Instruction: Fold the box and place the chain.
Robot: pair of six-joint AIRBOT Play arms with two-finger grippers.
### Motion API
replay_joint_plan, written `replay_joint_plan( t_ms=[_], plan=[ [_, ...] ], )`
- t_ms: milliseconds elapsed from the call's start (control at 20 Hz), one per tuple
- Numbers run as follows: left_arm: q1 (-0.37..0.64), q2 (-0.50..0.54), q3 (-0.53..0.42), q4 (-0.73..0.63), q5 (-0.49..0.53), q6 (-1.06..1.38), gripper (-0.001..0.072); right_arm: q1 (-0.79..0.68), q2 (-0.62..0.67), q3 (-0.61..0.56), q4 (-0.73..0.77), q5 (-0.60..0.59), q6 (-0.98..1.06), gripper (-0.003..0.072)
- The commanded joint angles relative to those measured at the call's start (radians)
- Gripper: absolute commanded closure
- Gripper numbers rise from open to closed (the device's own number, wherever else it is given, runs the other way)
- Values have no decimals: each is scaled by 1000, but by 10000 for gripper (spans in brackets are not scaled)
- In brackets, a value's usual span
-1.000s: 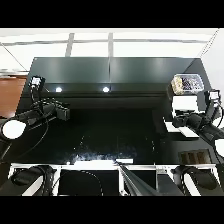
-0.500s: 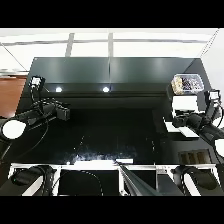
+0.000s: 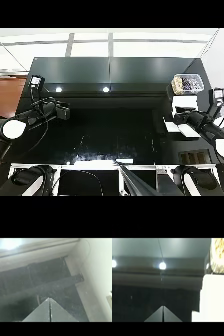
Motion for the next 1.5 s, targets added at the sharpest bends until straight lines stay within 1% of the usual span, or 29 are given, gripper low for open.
replay_joint_plan(
  t_ms=[0,50,100,150,200,250,300,350,400,500,550,650,700,750,800,850,950,1100,1150,1350,1400,1450],
  plan=[
    [1,-17,0,-14,114,-1,682,-5,-24,-2,-19,-298,0,674],
    [1,-23,0,-44,154,-1,682,-27,-70,8,-7,-424,4,673],
    [1,-27,0,-61,190,-1,682,-67,-138,37,13,-484,6,673],
    [1,-29,0,-63,228,-1,682,-126,-236,94,32,-487,6,671],
    [1,-30,0,-63,259,-1,682,-188,-344,161,39,-467,6,565],
    [1,-32,0,-63,292,-1,678,-259,-468,254,41,-406,6,329],
    [1,-32,0,-63,312,-1,562,-325,-579,352,41,-304,6,-24],
    [1,-32,0,-63,317,-1,110,-386,-694,466,28,-176,3,-34],
    [1,-32,0,-62,307,-3,2,-437,-790,573,1,-43,3,-34],
    [1,-32,0,-59,262,-3,2,-540,-954,784,-94,224,39,-34],
    [1,-32,0,-59,223,-3,2,-594,-1019,881,-181,351,135,-34],
    [1,-32,0,-61,146,-4,2,-697,-1108,1016,-328,563,298,-34],
    [1,-32,0,-71,112,-3,2,-745,-1136,1048,-358,642,311,-34],
    [1,-32,0,-82,78,-3,2,-795,-1155,1059,-361,695,300,-34],
    [-2,-32,0,-86,56,-3,3,-837,-1170,1059,-342,730,246,-34],
    [-6,-32,0,-98,49,-3,3,-874,-1191,1059,-315,779,157,-34],
    [-26,-32,0,-116,69,-2,3,-915,-1232,1058,-265,914,-93,-34],
    [-51,-32,0,-116,80,-3,4,-945,-1243,1051,-74,912,-270,-34],
    [-53,-32,0,-116,80,-3,4,-941,-1250,1051,-64,916,-306,-34],
    [-53,-32,0,-116,84,-3,4,-931,-1288,1038,-70,945,-345,-27],
    [-53,-32,0,-116,84,-3,3,-930,-1291,1027,-71,954,-351,125],
    [-53,-32,0,-116,84,-3,4,-929,-1292,1016,-85,954,-354,185]
  ],
)
